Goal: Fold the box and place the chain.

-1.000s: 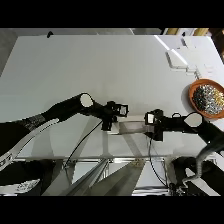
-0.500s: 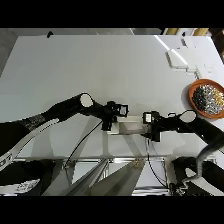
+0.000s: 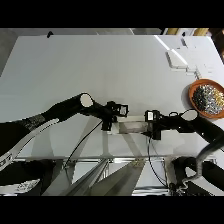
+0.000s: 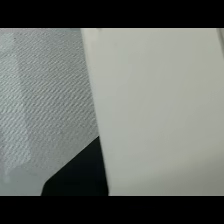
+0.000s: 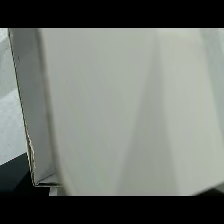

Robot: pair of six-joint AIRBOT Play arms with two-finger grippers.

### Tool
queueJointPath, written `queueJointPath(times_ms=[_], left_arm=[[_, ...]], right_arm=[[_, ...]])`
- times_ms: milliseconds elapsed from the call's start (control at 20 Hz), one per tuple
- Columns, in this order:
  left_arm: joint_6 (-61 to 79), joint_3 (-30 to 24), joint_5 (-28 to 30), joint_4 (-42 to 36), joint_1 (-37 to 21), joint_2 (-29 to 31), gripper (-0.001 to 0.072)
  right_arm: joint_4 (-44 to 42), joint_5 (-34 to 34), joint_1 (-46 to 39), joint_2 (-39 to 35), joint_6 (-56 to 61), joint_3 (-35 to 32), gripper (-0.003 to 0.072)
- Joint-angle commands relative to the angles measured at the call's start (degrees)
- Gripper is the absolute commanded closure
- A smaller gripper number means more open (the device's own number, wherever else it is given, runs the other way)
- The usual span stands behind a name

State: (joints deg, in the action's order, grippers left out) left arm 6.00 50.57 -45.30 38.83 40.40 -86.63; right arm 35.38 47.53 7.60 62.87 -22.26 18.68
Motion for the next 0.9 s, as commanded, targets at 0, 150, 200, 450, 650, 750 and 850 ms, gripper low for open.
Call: queueJointPath(times_ms=[0,150,200,450,650,750,850], left_arm=[[0.02,0.02,0.04,0.00,0.04,0.04,0.0697],[0.02,0.02,0.04,0.00,0.04,0.04,0.0697],[0.02,0.02,0.04,0.00,0.04,0.04,0.0697],[0.02,0.02,0.04,0.00,0.04,0.04,0.0697],[0.02,0.02,0.04,0.00,0.04,0.04,0.0697],[0.02,0.02,0.02,0.00,0.04,0.04,0.0697],[0.02,0.02,0.04,0.00,0.04,0.04,0.0697]], right_arm=[[-0.96,1.11,-0.11,0.04,-2.69,0.00,0.0130],[-0.87,2.14,-0.11,0.11,-3.74,-0.04,0.0197],[-0.87,2.12,-0.11,0.11,-3.74,-0.07,0.0242],[-0.87,3.30,-0.11,0.11,-3.41,-0.15,0.0256],[-0.70,3.93,-0.11,0.11,-3.10,-0.37,0.0151],[-0.76,3.96,-0.11,0.07,-3.10,-0.42,0.0112],[-0.81,4.04,-0.11,-0.48,-3.10,-0.42,0.0093]])
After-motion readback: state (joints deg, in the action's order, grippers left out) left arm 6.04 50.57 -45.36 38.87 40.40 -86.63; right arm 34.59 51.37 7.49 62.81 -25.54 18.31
